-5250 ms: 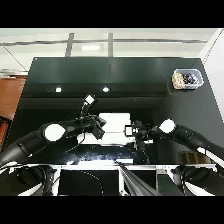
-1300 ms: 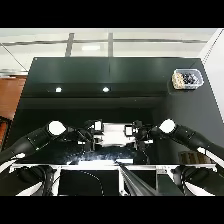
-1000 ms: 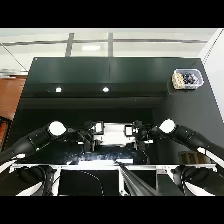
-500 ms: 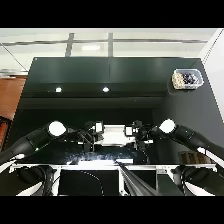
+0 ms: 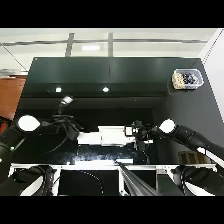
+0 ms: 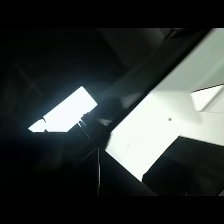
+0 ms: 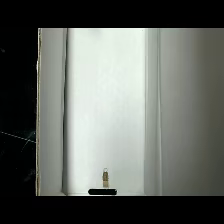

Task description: Fold the box and place the chain.

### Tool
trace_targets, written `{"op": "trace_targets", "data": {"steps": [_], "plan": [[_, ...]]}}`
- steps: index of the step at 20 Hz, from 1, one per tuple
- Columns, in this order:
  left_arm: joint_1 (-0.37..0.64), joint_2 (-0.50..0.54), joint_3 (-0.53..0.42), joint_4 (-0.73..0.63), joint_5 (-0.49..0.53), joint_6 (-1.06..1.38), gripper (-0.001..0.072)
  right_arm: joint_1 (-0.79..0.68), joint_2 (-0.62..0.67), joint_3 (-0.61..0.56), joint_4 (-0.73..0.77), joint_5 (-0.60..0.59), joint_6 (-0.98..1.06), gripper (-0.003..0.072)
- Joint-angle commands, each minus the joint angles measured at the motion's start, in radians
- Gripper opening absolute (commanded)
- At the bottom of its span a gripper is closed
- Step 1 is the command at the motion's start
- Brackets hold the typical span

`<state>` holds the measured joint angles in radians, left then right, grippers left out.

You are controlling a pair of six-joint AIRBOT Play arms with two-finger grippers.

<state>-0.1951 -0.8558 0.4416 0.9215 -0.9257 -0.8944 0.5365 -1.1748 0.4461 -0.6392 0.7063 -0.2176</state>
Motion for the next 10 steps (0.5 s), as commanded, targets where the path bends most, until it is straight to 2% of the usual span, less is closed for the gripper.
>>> {"op": "trace_targets", "data": {"steps": [1,2,4,8,10], "plan": [[0.212,0.02,-0.019,0.091,-0.158,-0.382,0.0029,0.001,0.0,0.0,0.0,0.0,0.0,0.0358],[0.244,0.019,-0.036,0.087,-0.151,-0.474,0.003,0.001,0.0,0.0,0.0,0.0,0.0,0.0359],[0.278,0.003,-0.062,0.058,-0.154,-0.509,0.003,0.001,0.0,0.0,0.0,0.0,0.0,0.0359],[0.264,-0.102,-0.087,-0.035,-0.204,-0.476,0.003,0.001,0.0,0.0,0.0,0.0,0.0,0.0359],[0.245,-0.166,-0.093,-0.11,-0.204,-0.384,0.003,0.001,0.0,0.0,0.0,0.0,0.0,0.0358]]}}
